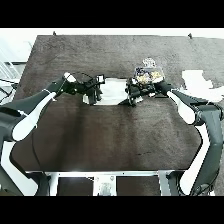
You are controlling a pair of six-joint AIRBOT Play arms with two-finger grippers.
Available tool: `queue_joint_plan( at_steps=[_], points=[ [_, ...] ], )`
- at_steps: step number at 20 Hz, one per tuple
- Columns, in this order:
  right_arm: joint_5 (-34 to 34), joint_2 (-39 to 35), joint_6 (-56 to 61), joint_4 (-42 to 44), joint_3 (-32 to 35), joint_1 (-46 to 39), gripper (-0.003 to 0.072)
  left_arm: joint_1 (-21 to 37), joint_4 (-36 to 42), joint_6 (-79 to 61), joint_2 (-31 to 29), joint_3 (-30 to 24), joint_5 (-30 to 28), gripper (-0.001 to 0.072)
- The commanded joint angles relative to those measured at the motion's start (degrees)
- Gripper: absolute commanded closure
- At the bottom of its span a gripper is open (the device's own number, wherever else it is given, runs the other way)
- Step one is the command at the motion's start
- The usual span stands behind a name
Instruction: Fold the box and place the chain.
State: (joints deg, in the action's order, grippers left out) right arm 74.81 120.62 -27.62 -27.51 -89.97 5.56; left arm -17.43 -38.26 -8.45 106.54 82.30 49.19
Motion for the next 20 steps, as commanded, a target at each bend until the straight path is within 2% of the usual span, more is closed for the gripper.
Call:
queue_joint_plan(
  at_steps=[1, 6, 7, 8, 9, 15, 16, 17, 20],
  points=[
    [0.22, -0.02, -0.02, 0.04, 0.02, 0.04, 0.0186, 0.11, 1.25, -2.14, 0.72, 0.07, 1.27, 0.0247],
    [0.22, -0.02, -0.02, 0.04, 0.02, 0.04, 0.0186, 0.26, 1.44, -2.16, 0.72, 0.04, 2.29, 0.0246],
    [0.22, -0.02, -0.02, 0.04, 0.02, 0.04, 0.0186, 0.26, 1.42, -2.23, 0.72, 0.04, 2.38, 0.0203],
    [0.22, -0.02, -0.02, 0.04, 0.02, 0.04, 0.0186, 0.26, 1.49, -2.32, 0.72, 0.04, 2.43, 0.0019],
    [0.22, -0.02, -0.02, 0.04, 0.02, 0.07, 0.0186, 0.26, 1.73, -2.34, 0.72, 0.07, 2.49, 0.0001],
    [0.22, -0.02, -0.02, 0.04, 0.02, 0.04, 0.0186, 0.26, 2.08, -2.56, 0.72, 0.04, 1.79, 0.0003],
    [0.22, -0.02, -0.02, 0.04, 0.02, 0.04, 0.0186, 0.28, 2.01, -2.56, 0.66, 0.04, 1.84, 0.0084],
    [0.22, -0.02, -0.02, 0.04, 0.02, 0.04, 0.0186, 0.39, 1.29, -2.56, 0.50, 0.04, 1.90, 0.0210],
    [0.22, -0.02, -0.04, 0.04, 0.02, 0.07, 0.0186, 1.33, 0.50, -2.47, 0.11, 0.28, 2.62, 0.0217]
  ],
)
